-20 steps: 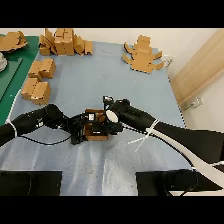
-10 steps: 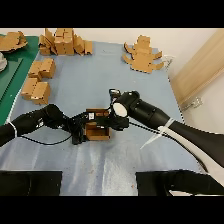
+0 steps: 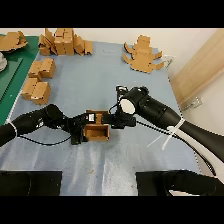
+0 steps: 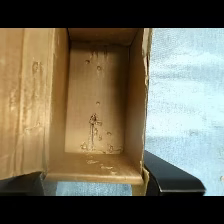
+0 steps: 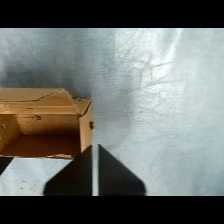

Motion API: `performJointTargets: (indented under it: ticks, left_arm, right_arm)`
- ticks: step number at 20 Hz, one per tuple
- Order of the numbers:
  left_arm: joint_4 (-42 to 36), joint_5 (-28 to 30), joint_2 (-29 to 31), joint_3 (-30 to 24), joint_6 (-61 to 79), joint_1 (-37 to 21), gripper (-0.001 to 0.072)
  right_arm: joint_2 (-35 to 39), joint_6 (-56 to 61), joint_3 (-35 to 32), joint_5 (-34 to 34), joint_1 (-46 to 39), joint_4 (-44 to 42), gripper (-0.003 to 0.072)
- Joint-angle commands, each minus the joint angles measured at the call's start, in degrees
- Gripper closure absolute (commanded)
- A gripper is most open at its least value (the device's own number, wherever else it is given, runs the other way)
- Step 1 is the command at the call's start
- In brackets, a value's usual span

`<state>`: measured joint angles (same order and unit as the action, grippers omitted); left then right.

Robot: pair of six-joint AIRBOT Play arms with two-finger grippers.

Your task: Fold the box.

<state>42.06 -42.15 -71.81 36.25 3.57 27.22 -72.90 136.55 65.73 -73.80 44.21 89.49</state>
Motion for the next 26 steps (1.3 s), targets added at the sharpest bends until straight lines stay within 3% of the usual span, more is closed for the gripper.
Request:
performJointTargets:
  ticks: [1,3,5,8,10,12,16,19,20,24,26]
  left_arm:
    - [0.0,0.0,0.0,0.0,0.0,-0.1,0.0302]
    - [0.0,0.1,0.0,0.0,0.0,-0.1,0.0302]
    - [0.0,0.0,0.0,0.0,0.0,-0.1,0.0302]
    - [0.0,0.2,0.0,0.0,0.0,-0.1,0.0302]
    - [-0.1,0.1,0.0,0.0,0.0,-0.1,0.0302]
    - [-0.1,0.2,0.0,0.0,0.0,-0.1,0.0302]
    - [-0.1,0.1,0.0,0.0,0.0,-0.1,0.0302]
    - [-0.1,0.2,0.0,0.0,0.0,-0.1,0.0302]
    - [-0.1,0.2,0.0,0.0,0.0,-0.1,0.0302]
    - [-0.1,0.1,0.0,0.0,0.0,-0.1,0.0302]
    - [-0.1,0.1,0.0,0.0,0.0,-0.1,0.0302]
  right_arm:
    - [0.2,-1.5,0.0,-6.4,-2.9,1.8,0.0684]
    - [0.2,-6.7,0.0,-6.4,-8.8,-1.1,0.0685]
    - [0.1,-14.4,-0.8,1.8,-16.3,-10.0,0.0685]
    - [-3.2,-34.2,-3.5,17.6,-28.3,-38.3,0.0685]
    - [-9.7,-52.8,-3.9,14.5,-33.3,-61.7,0.0685]
    - [-16.6,-65.6,-3.9,6.3,-33.4,-73.9,0.0684]
    - [-21.6,-81.4,-3.9,5.7,-30.2,-74.5,0.0684]
    - [-20.7,-92.6,-4.5,-3.2,-26.7,-76.0,0.0684]
    - [-19.2,-95.4,-6.1,-2.6,-25.4,-75.9,0.0684]
    - [-7.6,-104.8,-18.9,10.2,-22.7,-72.7,0.0684]
    - [-1.3,-106.3,-24.5,19.9,-21.2,-67.7,0.0683]
